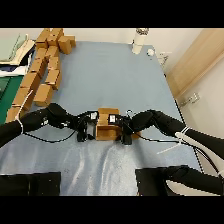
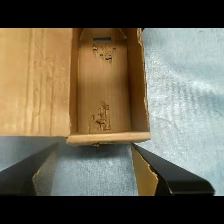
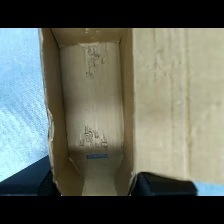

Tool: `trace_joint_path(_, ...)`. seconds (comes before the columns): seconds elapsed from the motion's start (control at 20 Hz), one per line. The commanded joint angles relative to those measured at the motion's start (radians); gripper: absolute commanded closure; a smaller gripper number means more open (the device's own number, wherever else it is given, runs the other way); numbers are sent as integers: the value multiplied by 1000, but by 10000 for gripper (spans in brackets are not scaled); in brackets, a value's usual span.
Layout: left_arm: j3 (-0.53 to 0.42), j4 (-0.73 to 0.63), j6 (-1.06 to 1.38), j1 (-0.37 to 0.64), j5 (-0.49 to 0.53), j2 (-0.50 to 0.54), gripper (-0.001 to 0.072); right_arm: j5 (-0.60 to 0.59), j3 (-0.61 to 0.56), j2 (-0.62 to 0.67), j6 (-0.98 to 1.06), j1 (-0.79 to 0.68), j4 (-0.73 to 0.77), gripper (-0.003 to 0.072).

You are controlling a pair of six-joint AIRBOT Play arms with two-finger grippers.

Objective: Fold the box.

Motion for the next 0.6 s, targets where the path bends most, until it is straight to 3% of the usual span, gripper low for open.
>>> trace_joint_path(0.0,0,0,0,-14,1,-10,19,1,0,0,1,0,2,192)
trace_joint_path(0.35,-1,98,-76,-11,-3,-12,20,1,0,0,1,0,2,192)
trace_joint_path(0.55,-1,43,-82,-11,-17,-1,20,1,0,0,1,0,2,192)
